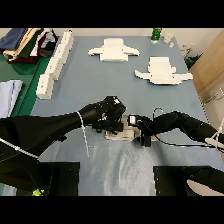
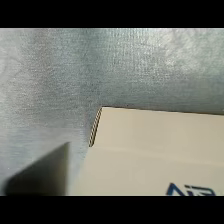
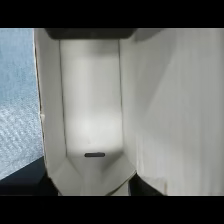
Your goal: Fold the box.
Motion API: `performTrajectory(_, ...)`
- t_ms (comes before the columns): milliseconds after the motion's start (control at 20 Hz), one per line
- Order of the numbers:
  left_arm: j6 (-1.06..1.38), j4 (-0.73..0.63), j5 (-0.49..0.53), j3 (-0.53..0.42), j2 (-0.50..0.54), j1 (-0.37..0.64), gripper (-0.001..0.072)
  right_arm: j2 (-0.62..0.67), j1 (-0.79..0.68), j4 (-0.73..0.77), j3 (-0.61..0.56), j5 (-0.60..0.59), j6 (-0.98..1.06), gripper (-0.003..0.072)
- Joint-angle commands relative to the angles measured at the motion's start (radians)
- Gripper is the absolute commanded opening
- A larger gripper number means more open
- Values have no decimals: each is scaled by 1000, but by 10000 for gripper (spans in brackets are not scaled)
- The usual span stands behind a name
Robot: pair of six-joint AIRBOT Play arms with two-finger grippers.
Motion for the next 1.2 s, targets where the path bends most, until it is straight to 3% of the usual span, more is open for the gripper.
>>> performTrajectory(0,-3,0,-1,1,1,0,14,0,1,0,-1,0,0,393)
performTrajectory(250,-3,-1,-5,1,1,-1,44,0,1,0,-1,0,0,393)
performTrajectory(350,-23,-5,-18,1,1,-1,581,0,1,0,-1,0,0,393)
performTrajectory(400,-35,-5,-31,1,3,-1,616,0,1,0,-1,0,0,393)
performTrajectory(650,7,1,-142,43,57,8,616,0,1,0,-1,0,0,393)
performTrajectory(950,60,9,-258,114,233,52,587,0,1,0,-1,0,0,393)
performTrajectory(1100,58,135,-282,114,285,66,585,0,1,0,-1,0,0,393)
performTrajectory(1150,59,159,-281,114,285,66,252,0,1,0,-1,0,0,393)
